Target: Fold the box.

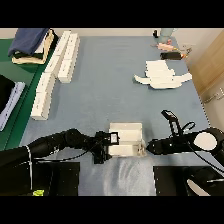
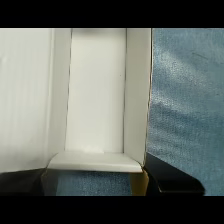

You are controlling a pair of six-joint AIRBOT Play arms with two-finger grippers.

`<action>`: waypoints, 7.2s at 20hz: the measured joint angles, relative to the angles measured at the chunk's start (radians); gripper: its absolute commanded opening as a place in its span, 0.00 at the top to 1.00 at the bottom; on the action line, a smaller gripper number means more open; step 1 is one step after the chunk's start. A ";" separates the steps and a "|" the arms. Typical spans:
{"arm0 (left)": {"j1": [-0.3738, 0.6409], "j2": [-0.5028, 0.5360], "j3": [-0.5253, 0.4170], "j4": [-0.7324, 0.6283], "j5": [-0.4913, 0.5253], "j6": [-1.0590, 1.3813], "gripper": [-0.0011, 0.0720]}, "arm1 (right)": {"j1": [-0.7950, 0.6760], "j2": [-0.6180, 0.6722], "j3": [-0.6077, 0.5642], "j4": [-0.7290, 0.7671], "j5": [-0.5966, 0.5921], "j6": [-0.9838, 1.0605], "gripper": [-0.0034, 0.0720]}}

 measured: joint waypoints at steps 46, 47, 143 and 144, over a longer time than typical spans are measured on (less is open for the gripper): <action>0.000 0.000 0.000 0.002 0.000 0.001 0.35 | 0.563 -0.682 0.407 -0.517 0.145 0.977 0.72; 0.000 0.000 0.000 -0.007 -0.002 -0.007 0.35 | 0.563 -0.682 0.403 -0.530 0.146 0.983 0.52; 0.000 0.000 0.000 0.002 0.001 0.002 0.35 | 0.594 -0.148 0.043 -0.278 -0.431 -1.015 0.25; 0.000 0.000 0.000 0.002 0.001 0.002 0.35 | 0.594 -0.152 0.041 -0.283 -0.438 -1.015 0.26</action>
